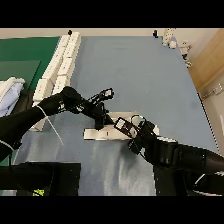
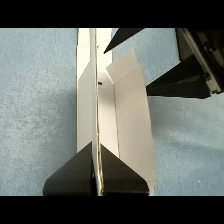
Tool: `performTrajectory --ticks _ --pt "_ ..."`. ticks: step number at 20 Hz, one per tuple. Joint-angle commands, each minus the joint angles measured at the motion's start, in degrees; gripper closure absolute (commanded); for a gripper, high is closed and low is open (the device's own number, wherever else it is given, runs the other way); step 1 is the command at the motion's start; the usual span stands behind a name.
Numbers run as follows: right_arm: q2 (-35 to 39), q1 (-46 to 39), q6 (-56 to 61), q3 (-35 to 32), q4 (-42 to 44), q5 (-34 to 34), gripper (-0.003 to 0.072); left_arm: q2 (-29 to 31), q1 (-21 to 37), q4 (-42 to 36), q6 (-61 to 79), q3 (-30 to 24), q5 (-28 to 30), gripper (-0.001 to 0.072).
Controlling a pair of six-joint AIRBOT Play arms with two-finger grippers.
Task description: Fold the box.
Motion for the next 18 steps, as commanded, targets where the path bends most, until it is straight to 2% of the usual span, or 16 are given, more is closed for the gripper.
performTrajectory --ticks 1,9,14,18 --pt "1.53 0.02 4.63 0.04 0.09 -0.5 -0.0017 -0.02 -0.02 0.0 0.0 0.02 0.0 0.0697" --pt "1.42 -1.36 2.36 0.0 2.1 -0.87 -0.0029 -0.02 -0.02 0.0 0.0 0.02 0.0 0.0697" --pt "1.44 -13.68 -26.51 -0.04 18.05 6.49 -0.0034 -0.02 -0.02 0.0 0.0 0.02 -0.02 0.0697" --pt "2.14 -23.8 -47.78 -0.04 30.1 7.96 -0.0033 -0.02 -0.02 0.02 0.0 0.02 0.0 0.0697"
